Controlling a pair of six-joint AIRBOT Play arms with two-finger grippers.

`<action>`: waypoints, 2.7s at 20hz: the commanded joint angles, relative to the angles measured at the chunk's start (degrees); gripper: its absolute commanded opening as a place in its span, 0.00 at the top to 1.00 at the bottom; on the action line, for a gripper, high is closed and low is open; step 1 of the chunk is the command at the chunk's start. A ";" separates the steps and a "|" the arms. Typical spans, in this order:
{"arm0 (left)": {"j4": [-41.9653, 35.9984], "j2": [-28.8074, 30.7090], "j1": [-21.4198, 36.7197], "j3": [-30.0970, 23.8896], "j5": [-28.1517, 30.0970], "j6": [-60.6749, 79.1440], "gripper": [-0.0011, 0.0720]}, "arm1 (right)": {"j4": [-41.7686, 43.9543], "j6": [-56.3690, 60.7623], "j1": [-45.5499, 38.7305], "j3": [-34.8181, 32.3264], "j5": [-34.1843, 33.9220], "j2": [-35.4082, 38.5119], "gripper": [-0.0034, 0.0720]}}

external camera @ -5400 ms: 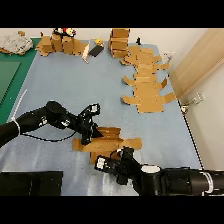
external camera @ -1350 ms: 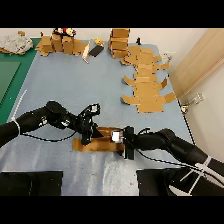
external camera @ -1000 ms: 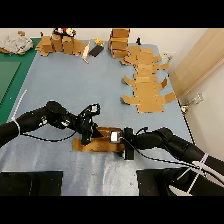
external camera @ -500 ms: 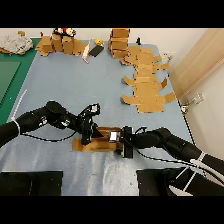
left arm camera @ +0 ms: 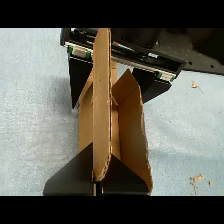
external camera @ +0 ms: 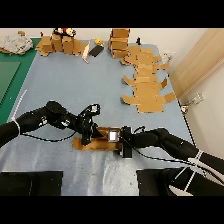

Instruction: Fold the box.

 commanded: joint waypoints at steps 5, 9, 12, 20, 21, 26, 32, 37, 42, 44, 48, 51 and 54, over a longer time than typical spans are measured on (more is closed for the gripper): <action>0.00 -0.02 0.02 0.04 0.00 0.00 0.97 | 0.22 -0.02 0.02 0.02 -4.07 -0.07 0.02; 0.00 -0.02 0.02 0.04 0.00 0.00 0.97 | 0.48 0.20 0.02 0.02 -4.20 -0.07 0.02; 0.00 -0.02 0.02 0.04 0.02 0.00 0.97 | 0.96 0.42 0.02 0.02 -4.72 -0.04 0.02; 0.00 -0.02 0.02 0.04 0.00 0.00 0.97 | 2.56 0.39 0.24 0.02 -6.73 -0.04 0.02; 0.00 -0.02 0.02 0.04 0.00 0.00 0.97 | 2.54 0.39 0.24 0.02 -6.38 -0.04 0.02; 0.00 -0.02 0.02 0.04 0.00 0.00 0.97 | 2.54 0.39 0.22 0.02 -4.00 -0.07 0.02; 0.00 -0.02 0.02 0.04 0.00 0.00 0.97 | 2.56 0.39 0.20 0.02 -4.02 -0.04 0.28; 0.00 -0.02 0.02 0.04 0.00 0.00 0.97 | 2.34 0.39 0.20 0.02 -4.00 -0.04 0.28; 0.00 -0.02 0.02 0.04 0.00 0.00 0.97 | 2.34 0.39 0.20 0.02 -4.02 -0.04 0.28; 0.00 -0.02 0.02 0.04 0.00 0.00 0.97 | 2.29 0.37 0.20 0.02 -4.02 -0.04 0.28; 0.00 -0.02 0.02 0.04 0.02 0.00 0.97 | 2.29 0.39 0.20 0.02 -4.02 -0.04 0.28; -0.02 -0.02 0.02 0.04 0.02 0.00 0.97 | 2.29 0.39 0.20 0.02 -4.02 -0.04 0.28; 0.02 -0.02 0.02 0.02 0.35 -0.04 0.97 | 2.27 0.37 0.20 0.02 -4.02 -0.07 0.28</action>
